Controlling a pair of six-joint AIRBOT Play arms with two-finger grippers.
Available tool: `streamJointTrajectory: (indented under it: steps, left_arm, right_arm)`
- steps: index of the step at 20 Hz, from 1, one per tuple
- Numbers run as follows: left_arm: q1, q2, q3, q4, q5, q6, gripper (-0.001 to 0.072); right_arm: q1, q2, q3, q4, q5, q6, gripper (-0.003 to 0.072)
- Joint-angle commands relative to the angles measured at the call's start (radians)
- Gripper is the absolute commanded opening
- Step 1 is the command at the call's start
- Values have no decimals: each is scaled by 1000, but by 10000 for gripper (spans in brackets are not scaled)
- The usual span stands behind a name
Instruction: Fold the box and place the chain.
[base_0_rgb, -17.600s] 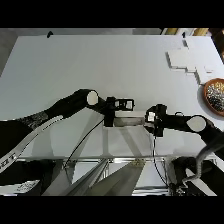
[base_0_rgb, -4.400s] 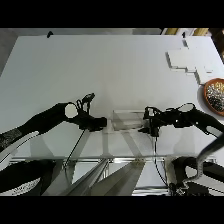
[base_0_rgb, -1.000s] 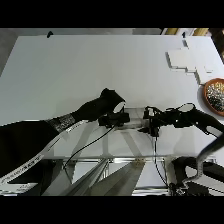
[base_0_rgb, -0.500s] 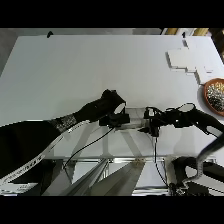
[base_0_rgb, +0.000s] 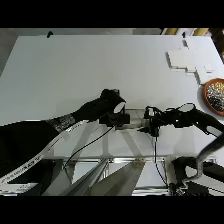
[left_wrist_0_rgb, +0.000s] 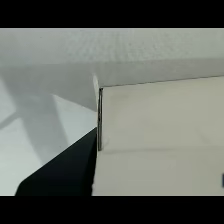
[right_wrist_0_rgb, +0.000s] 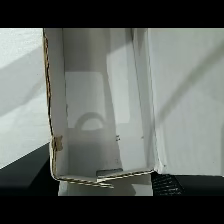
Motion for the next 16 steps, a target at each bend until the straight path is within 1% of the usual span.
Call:
streamJointTrajectory:
  steps: [1,2,4,5,6,7,8,11,12,13,14,15,16]
  left_arm:
    - [5,3,0,14,-32,84,222]
    - [5,3,0,16,-32,83,207]
    - [3,-4,0,14,-29,50,202]
    - [0,-10,0,9,-30,39,183]
    - [-4,-16,0,-2,-30,39,105]
    - [-8,-21,0,-8,-27,39,46]
    - [-11,-22,0,-10,-24,38,3]
    - [-10,-20,0,-23,-22,39,4]
    - [-10,-18,0,-27,-22,40,54]
    - [-10,-13,0,-30,-23,43,202]
    - [-10,-1,0,-29,-30,47,334]
    - [-8,17,0,-26,-33,74,420]
    - [-3,36,0,-26,-31,112,443]
  right_arm:
    - [0,1,1,0,0,0,340]
    - [0,1,1,0,0,0,340]
    - [0,1,1,0,0,0,340]
    - [0,1,1,0,1,0,340]
    - [0,1,1,0,1,0,340]
    - [0,1,1,0,1,0,340]
    - [0,1,1,0,1,0,340]
    - [0,1,1,0,1,0,340]
    - [0,1,1,0,1,0,340]
    - [0,1,1,-1,1,0,340]
    - [0,1,1,0,1,0,340]
    - [0,1,1,0,1,0,340]
    - [0,1,1,-1,1,0,340]
